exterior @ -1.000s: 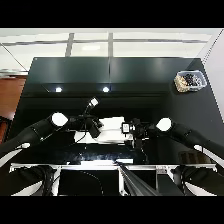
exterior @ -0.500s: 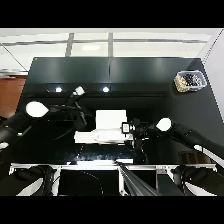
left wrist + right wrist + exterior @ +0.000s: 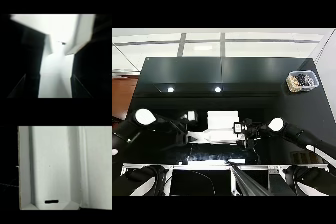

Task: Fold the box and place the chain.

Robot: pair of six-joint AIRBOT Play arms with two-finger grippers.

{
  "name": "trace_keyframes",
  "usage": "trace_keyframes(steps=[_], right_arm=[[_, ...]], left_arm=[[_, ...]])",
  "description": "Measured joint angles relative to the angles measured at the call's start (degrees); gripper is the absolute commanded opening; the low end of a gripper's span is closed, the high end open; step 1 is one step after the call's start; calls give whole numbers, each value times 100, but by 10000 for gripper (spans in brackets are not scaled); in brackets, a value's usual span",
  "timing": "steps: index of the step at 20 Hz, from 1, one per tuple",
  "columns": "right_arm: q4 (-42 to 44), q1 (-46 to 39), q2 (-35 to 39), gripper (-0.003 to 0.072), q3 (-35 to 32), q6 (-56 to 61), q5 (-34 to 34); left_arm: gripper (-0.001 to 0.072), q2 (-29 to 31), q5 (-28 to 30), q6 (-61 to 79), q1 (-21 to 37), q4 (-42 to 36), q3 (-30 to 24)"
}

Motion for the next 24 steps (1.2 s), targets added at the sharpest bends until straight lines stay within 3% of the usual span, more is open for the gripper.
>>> trace_keyframes(steps=[3,5,8,10,12,13,21,22,24], right_arm=[[0,0,0,306,0,-2,0],[0,0,0,305,0,-2,0],[0,0,0,305,0,-2,0],[0,0,0,305,0,-2,0],[0,0,0,305,0,-2,0],[0,0,0,305,0,-2,0],[0,0,0,305,0,-2,0],[0,0,0,305,0,-4,0],[0,0,0,305,0,-2,0]], left_arm=[[680,-55,658,326,-597,-92,-157],[591,-129,953,433,-887,-129,-208],[568,-256,1204,415,-1097,-157,-240],[459,-315,1266,350,-1152,-177,-249],[415,-369,1329,271,-1187,-190,-256],[347,-393,1353,227,-1196,-221,-258],[327,-496,1309,129,-1244,-697,-258],[244,-501,1292,127,-1250,-754,-258],[205,-514,1261,127,-1259,-883,-258]])
